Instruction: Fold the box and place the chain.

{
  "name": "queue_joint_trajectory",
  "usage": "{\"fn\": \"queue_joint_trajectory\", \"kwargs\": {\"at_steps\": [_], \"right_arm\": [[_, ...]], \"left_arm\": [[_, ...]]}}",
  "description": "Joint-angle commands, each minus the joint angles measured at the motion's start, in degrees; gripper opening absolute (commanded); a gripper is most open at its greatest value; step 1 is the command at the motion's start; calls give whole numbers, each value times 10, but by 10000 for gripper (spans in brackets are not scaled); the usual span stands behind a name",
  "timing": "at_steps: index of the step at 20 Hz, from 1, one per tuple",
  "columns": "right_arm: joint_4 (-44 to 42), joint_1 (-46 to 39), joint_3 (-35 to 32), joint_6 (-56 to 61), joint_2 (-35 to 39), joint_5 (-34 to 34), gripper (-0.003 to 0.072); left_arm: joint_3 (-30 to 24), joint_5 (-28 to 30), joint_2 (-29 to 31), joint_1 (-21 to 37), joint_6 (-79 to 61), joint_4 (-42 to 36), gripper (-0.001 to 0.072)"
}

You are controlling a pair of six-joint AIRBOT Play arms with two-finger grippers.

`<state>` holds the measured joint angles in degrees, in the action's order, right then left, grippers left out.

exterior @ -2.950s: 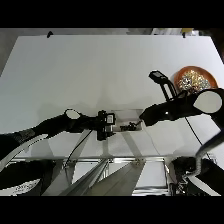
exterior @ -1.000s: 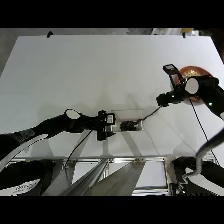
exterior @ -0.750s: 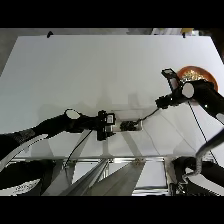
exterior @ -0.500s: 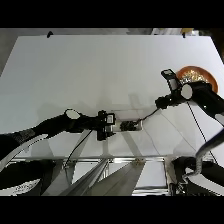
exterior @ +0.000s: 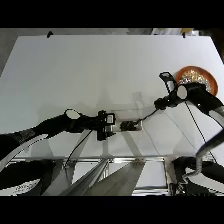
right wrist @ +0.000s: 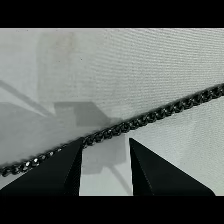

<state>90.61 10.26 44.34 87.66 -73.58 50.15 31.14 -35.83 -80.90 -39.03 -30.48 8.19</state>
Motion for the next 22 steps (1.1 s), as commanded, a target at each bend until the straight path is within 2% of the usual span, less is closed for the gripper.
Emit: {"fn": "queue_joint_trajectory", "kwargs": {"at_steps": [1, 3, 9, 10, 12, 15, 18, 22], "right_arm": [[7, 0, 0, 7, -6, -2, 286], [7, 0, 0, 7, -7, -3, 260], [9, 0, 0, 7, -29, -7, 259], [9, 0, 0, 7, -28, -7, 231], [9, 0, 0, 6, -28, 3, 44], [13, 0, 0, 3, -23, 35, 22], [18, 0, 0, 3, 27, 66, 22], [16, 0, 0, 2, 155, 80, 23]], "left_arm": [[0, 0, 0, 0, 0, 0, 170], [0, 0, 0, 0, 0, 0, 170], [0, 0, 0, 0, 0, 0, 170], [0, 0, 0, 0, 0, 0, 170], [0, 0, 0, 0, 0, 0, 170], [0, 0, 0, 0, 0, 0, 170], [0, 0, 0, 0, 0, 0, 170], [0, 0, 0, 0, 0, 0, 170]]}}
